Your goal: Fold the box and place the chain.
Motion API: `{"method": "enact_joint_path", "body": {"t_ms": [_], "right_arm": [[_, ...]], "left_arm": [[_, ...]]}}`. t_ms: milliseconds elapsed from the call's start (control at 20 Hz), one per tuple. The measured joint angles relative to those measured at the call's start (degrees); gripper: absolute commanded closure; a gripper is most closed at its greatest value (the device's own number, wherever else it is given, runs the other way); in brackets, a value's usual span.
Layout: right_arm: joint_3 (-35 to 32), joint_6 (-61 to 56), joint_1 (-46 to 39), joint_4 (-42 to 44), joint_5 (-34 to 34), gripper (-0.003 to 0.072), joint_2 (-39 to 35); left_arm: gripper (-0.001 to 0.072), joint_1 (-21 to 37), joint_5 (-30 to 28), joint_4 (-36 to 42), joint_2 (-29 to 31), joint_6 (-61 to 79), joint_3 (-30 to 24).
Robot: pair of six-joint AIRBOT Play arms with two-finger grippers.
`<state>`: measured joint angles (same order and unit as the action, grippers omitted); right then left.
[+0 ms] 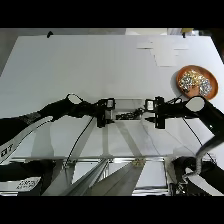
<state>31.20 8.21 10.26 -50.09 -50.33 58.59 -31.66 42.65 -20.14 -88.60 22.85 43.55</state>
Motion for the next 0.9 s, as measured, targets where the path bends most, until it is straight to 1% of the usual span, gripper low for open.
{"method": "enact_joint_path", "body": {"t_ms": [200,450,500,550,600,650,850,900], "right_arm": [[-0.17,1.79,0.00,1.81,1.29,0.0468,1.09],[-0.24,2.38,0.00,2.56,1.33,0.0470,1.86],[-0.26,2.43,0.00,2.58,1.33,0.0483,1.90],[-0.26,2.56,0.00,2.62,1.38,0.0538,1.95],[-0.26,2.56,0.00,2.71,1.44,0.0551,1.97],[-0.26,2.56,0.00,2.73,1.53,0.0581,2.01],[-0.24,2.58,0.00,2.99,1.53,0.0590,2.25],[-0.26,2.60,0.00,3.26,1.42,0.0636,2.27]], "left_arm": [[0.0438,0.00,0.02,0.00,0.00,0.00,0.00],[0.0438,0.00,0.02,0.00,0.00,0.00,0.00],[0.0438,0.00,0.02,0.00,-0.02,0.00,0.00],[0.0438,0.00,0.02,0.00,0.00,0.00,0.00],[0.0438,0.00,0.02,0.00,-0.02,0.00,0.00],[0.0438,0.00,0.00,0.00,0.00,0.00,0.00],[0.0438,0.00,0.00,0.00,-0.02,0.00,0.00],[0.0438,0.00,0.00,0.00,0.00,0.00,0.00]]}}
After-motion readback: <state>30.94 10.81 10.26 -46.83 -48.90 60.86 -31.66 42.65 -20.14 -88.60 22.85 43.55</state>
